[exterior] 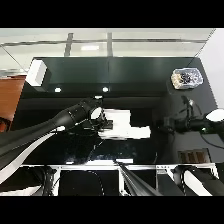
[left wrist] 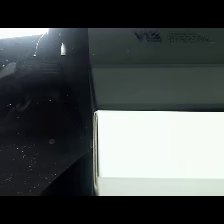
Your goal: Fold the box and place the chain.
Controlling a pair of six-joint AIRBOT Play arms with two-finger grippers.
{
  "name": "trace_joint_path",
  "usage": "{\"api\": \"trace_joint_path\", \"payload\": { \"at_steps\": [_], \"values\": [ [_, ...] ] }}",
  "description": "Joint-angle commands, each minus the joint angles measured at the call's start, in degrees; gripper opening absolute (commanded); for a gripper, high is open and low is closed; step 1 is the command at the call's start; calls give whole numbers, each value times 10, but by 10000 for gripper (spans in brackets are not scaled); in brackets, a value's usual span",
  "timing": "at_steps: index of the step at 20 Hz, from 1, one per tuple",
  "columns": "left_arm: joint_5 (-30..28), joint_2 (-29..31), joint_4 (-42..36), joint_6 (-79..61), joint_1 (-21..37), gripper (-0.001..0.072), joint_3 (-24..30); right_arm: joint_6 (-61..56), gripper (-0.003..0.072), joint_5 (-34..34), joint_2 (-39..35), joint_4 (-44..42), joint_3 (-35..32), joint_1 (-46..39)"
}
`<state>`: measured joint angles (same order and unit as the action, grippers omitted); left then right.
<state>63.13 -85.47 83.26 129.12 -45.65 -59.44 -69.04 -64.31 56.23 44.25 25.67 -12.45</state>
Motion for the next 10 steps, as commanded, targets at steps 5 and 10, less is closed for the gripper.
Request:
{"api": "trace_joint_path", "payload": {
  "at_steps": [5, 10],
  "values": [
    [1, 0, 0, 0, 0, 28, 0, 97, 15, 60, 90, -208, -70, 118],
    [2, 0, 0, 0, 0, 28, 0, 161, 15, 37, 93, -249, -35, 151]
  ]
}}
